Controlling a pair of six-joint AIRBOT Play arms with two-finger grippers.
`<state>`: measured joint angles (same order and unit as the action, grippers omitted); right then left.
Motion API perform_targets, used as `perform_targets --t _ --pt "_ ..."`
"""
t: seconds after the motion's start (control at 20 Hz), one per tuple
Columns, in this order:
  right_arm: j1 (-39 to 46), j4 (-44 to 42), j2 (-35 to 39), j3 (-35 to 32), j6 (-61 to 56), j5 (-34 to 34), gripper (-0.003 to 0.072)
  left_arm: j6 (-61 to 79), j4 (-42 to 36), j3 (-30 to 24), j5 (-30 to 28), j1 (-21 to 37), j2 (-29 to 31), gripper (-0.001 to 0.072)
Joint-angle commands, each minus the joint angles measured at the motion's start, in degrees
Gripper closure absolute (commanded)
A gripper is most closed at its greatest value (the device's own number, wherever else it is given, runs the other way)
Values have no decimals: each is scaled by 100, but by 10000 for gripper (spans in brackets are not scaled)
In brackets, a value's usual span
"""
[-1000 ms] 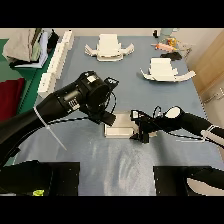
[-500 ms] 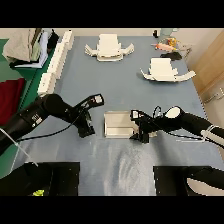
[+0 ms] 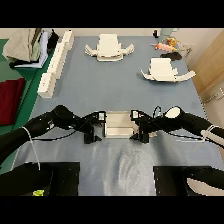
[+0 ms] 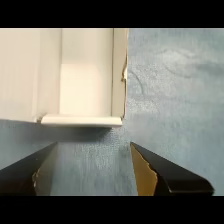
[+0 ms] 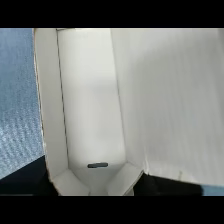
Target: Fold the box.
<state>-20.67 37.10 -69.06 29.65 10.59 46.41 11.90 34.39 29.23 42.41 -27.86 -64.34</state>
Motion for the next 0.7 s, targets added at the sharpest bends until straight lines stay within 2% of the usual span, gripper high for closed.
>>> perform_targets --t 0.0,0.15,0.65 --pt "-2 0 -2 4 -2 2 147 730 -861 -39 -302 -39 -273 7" --pt "-2 0 -2 4 -2 2 147 822 -1137 -37 -297 -39 -282 8" --pt "-2 0 -2 4 -2 2 146 1016 -1169 -24 -304 -129 -485 8"
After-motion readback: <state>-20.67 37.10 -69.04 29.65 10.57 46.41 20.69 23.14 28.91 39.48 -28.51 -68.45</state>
